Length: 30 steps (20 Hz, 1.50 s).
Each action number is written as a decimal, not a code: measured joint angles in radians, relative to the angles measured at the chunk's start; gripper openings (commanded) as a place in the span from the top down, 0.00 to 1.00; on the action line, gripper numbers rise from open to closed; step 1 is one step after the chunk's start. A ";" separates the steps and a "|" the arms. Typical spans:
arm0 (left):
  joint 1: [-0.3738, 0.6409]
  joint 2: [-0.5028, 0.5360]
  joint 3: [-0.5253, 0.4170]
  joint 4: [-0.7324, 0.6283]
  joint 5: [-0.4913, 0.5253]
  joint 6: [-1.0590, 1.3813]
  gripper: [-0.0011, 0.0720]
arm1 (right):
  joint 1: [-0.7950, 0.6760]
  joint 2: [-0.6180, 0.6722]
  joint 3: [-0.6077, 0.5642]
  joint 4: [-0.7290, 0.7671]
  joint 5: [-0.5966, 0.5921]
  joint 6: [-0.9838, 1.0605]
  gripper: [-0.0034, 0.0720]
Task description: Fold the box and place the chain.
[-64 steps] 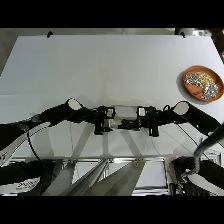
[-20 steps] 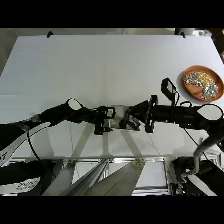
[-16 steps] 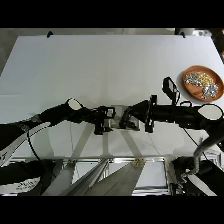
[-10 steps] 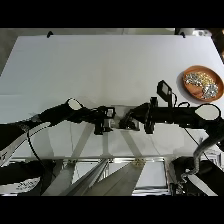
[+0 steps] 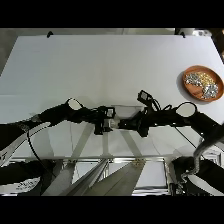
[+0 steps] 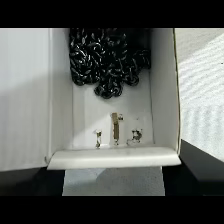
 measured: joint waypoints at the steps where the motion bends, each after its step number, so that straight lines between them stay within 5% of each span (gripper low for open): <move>1: 0.000 0.000 0.000 0.000 0.000 0.000 0.52 | 0.008 -0.009 0.000 -0.002 -0.028 0.016 0.68; 9: 0.000 0.000 0.000 0.000 0.000 0.000 0.52 | 0.020 0.002 0.169 0.004 0.023 0.049 0.76; 15: 0.000 0.000 0.000 0.000 0.000 0.000 0.52 | -0.093 -0.005 0.381 -0.082 0.105 0.010 0.68; 24: 0.000 0.000 0.000 0.000 0.000 0.000 0.52 | -0.146 -0.239 0.431 -0.134 0.244 -0.030 0.64; 30: 0.000 0.000 0.000 0.000 0.000 0.000 0.52 | -0.109 -0.283 0.434 -0.155 0.336 -0.058 0.63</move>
